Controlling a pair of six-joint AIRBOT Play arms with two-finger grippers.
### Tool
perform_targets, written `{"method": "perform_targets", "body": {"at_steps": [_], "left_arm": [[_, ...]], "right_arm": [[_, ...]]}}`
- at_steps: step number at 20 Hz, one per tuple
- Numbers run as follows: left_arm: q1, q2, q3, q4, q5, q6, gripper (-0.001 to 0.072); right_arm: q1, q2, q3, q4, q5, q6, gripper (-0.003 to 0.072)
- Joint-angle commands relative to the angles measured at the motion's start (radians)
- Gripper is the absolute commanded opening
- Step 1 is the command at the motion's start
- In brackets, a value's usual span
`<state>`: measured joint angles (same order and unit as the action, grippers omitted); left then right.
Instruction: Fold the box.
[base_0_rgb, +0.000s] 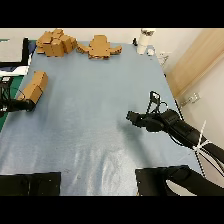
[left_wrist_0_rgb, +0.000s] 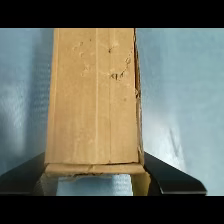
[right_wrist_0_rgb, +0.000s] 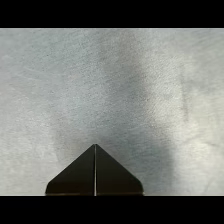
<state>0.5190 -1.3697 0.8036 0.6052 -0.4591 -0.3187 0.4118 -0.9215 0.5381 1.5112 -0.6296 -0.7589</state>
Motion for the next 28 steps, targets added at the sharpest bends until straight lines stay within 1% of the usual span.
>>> {"method": "perform_targets", "body": {"at_steps": [1, 5, 7, 9, 12, 13, 18, 21, 23, 26, 27, 28], "left_arm": [[-0.021, -0.102, 0.116, 0.001, -0.001, -0.031, 0.0599], [-0.044, -0.201, 0.202, 0.0, -0.009, -0.075, 0.0598], [-0.066, -0.231, 0.225, 0.001, 0.026, -0.074, 0.0598], [-0.082, -0.251, 0.248, 0.002, 0.056, -0.074, 0.0598], [-0.086, -0.254, 0.27, 0.001, 0.05, -0.075, 0.0604], [-0.086, -0.254, 0.272, 0.001, 0.039, -0.075, 0.072], [-0.056, -0.243, 0.274, 0.068, -0.093, -0.107, 0.072], [-0.021, -0.196, 0.277, 0.122, -0.164, -0.165, 0.072], [0.0, -0.158, 0.288, 0.174, -0.254, -0.201, 0.072], [0.006, -0.091, 0.291, 0.304, -0.404, -0.25, 0.072], [0.004, -0.068, 0.291, 0.309, -0.47, -0.251, 0.072], [0.002, -0.042, 0.292, 0.295, -0.559, -0.251, 0.072]], "right_arm": [[-0.001, -0.001, 0.001, 0.007, 0.031, 0.003, 0.0004], [-0.001, -0.001, 0.001, 0.022, 0.046, 0.003, 0.0004], [-0.001, -0.001, 0.001, 0.023, 0.046, 0.003, 0.0004], [0.0, -0.001, 0.001, 0.029, 0.046, 0.003, 0.0004], [-0.001, -0.001, 0.001, 0.031, 0.046, 0.003, 0.0004], [0.0, -0.001, 0.001, 0.031, 0.046, 0.003, 0.0004], [0.0, 0.0, 0.001, 0.034, 0.046, 0.003, 0.0004], [0.0, 0.0, 0.001, 0.042, 0.046, 0.003, 0.0004], [0.0, 0.0, 0.001, 0.042, 0.046, 0.003, 0.0004], [0.0, 0.0, 0.001, 0.069, 0.046, -0.002, 0.0004], [0.0, 0.0, 0.001, 0.081, 0.045, -0.006, 0.0004], [0.0, 0.0, 0.001, 0.099, 0.043, -0.034, 0.0004]]}}
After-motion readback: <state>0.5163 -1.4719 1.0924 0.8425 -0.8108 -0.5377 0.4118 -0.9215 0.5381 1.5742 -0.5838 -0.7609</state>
